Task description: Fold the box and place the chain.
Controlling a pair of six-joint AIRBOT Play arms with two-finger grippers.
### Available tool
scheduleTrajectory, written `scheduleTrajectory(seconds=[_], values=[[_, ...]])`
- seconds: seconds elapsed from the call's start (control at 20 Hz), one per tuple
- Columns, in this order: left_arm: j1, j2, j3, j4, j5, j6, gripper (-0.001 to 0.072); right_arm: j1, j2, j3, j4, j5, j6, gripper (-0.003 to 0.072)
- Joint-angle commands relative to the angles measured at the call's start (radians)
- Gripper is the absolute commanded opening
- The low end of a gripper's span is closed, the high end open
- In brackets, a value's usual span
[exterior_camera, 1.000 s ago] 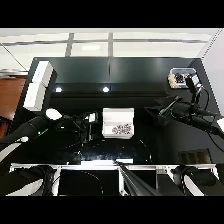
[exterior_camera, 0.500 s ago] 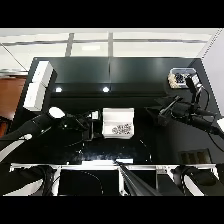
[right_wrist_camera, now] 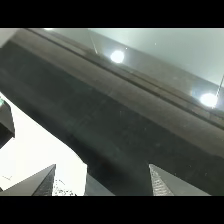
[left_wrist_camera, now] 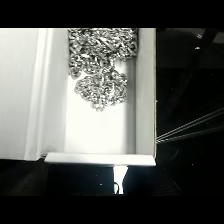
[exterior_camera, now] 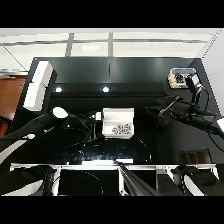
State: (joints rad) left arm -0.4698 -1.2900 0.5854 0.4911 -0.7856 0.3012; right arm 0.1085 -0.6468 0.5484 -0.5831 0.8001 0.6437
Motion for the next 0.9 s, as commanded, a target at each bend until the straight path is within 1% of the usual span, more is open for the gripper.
scheduleTrajectory(seconds=[0.0, 0.05, 0.1, 0.15, 0.2, 0.25, 0.3, 0.45, 0.55, 0.65, 0.75, 0.85], values=[[-0.009, -0.004, 0.005, 0.005, 0.004, -0.003, 0.0439, 0.000, 0.000, 0.000, -0.021, 0.005, 0.027, 0.0703], [-0.009, -0.004, 0.005, 0.005, 0.004, -0.002, 0.0356, 0.001, 0.000, 0.000, -0.053, 0.004, 0.068, 0.0703], [-0.009, -0.004, 0.005, 0.005, 0.004, -0.002, 0.0352, 0.003, -0.002, 0.000, -0.085, -0.001, 0.100, 0.0703], [-0.009, -0.004, 0.005, 0.005, 0.004, -0.002, 0.0353, 0.008, -0.008, 0.000, -0.105, -0.030, 0.140, 0.0702], [-0.009, -0.004, 0.005, 0.005, 0.004, -0.003, 0.0353, 0.016, -0.027, 0.006, -0.106, -0.070, 0.193, 0.0701], [-0.009, -0.004, 0.005, 0.005, 0.004, -0.002, 0.0353, 0.018, -0.069, 0.032, -0.106, -0.078, 0.229, 0.0696], [-0.009, -0.004, 0.005, 0.005, 0.004, -0.003, 0.0353, 0.024, -0.124, 0.069, -0.106, -0.072, 0.250, 0.0694], [-0.009, -0.004, 0.005, 0.005, 0.004, -0.002, 0.0354, 0.045, -0.349, 0.220, -0.120, -0.068, 0.245, 0.0694], [-0.009, -0.004, 0.005, 0.005, 0.004, -0.002, 0.0354, 0.050, -0.502, 0.323, -0.126, -0.016, 0.245, 0.0694], [-0.009, -0.004, 0.005, 0.005, 0.004, -0.002, 0.0354, 0.076, -0.613, 0.385, -0.124, 0.088, 0.191, 0.0694], [-0.009, -0.004, 0.005, 0.005, 0.004, -0.002, 0.0354, 0.108, -0.662, 0.390, -0.126, 0.201, 0.053, 0.0694], [-0.009, -0.004, 0.005, 0.005, 0.004, -0.002, 0.0355, 0.119, -0.667, 0.391, -0.125, 0.307, -0.026, 0.0694]])
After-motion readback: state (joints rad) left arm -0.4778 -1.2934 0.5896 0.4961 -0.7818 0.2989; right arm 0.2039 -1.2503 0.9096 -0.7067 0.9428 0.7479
